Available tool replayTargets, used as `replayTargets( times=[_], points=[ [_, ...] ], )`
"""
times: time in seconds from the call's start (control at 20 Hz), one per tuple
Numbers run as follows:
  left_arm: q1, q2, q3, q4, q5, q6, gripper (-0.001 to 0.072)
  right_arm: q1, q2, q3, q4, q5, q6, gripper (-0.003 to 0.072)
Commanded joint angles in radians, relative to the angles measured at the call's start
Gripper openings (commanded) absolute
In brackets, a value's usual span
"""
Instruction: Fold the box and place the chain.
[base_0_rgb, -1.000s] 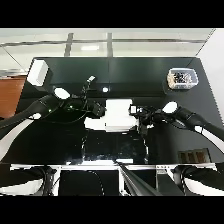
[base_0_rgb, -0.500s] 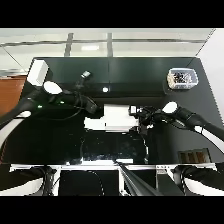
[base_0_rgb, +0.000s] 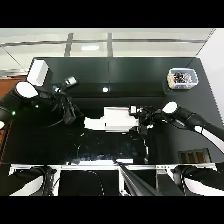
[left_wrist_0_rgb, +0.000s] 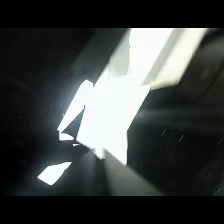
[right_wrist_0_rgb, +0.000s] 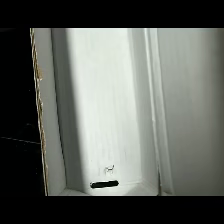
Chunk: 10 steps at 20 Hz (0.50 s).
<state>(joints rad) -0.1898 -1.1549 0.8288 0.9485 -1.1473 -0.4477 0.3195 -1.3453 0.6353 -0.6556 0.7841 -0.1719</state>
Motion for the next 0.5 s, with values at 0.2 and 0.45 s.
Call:
replayTargets(
  times=[0.2, 0.45],
  points=[
    [-0.227, -0.049, -0.077, 0.028, 0.371, 0.421, 0.071, 0.0, 0.0, 0.0, 0.0, 0.0, 0.0, 0.048],
    [-0.262, -0.146, -0.077, -0.15, 0.372, 0.422, 0.0706, 0.0, 0.0, 0.0, 0.0, 0.0, 0.0, 0.0481]
  ],
)
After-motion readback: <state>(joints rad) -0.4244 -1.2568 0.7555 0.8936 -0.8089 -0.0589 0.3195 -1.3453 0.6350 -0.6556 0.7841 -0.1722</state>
